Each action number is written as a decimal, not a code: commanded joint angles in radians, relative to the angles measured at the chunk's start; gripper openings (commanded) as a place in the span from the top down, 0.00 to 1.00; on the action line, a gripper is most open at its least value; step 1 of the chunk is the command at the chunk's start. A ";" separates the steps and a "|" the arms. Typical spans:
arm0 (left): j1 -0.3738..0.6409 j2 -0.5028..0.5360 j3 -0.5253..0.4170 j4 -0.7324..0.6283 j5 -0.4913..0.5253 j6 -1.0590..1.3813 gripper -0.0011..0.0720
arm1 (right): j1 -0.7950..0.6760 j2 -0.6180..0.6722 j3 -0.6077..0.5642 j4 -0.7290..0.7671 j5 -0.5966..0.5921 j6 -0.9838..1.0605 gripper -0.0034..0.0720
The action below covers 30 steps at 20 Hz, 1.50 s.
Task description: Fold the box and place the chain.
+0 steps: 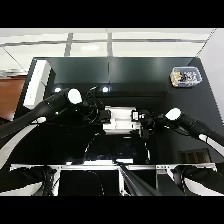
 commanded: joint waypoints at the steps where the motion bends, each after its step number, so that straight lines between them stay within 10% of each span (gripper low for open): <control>1: -0.021 0.000 0.001 0.060 0.017 -0.061 0.44 | 0.001 0.000 0.001 0.000 0.000 0.000 0.40; 18: -0.144 -0.016 0.063 0.281 0.034 -0.271 0.44 | 0.001 0.000 0.001 0.000 -0.001 0.000 0.40; 20: -0.171 -0.029 0.076 0.326 0.032 -0.307 0.64 | 0.001 0.000 0.001 0.000 -0.001 0.000 0.40; 30: -0.219 -0.071 0.117 0.477 -0.050 -0.483 0.66 | 0.001 0.000 0.001 0.000 -0.001 0.000 0.40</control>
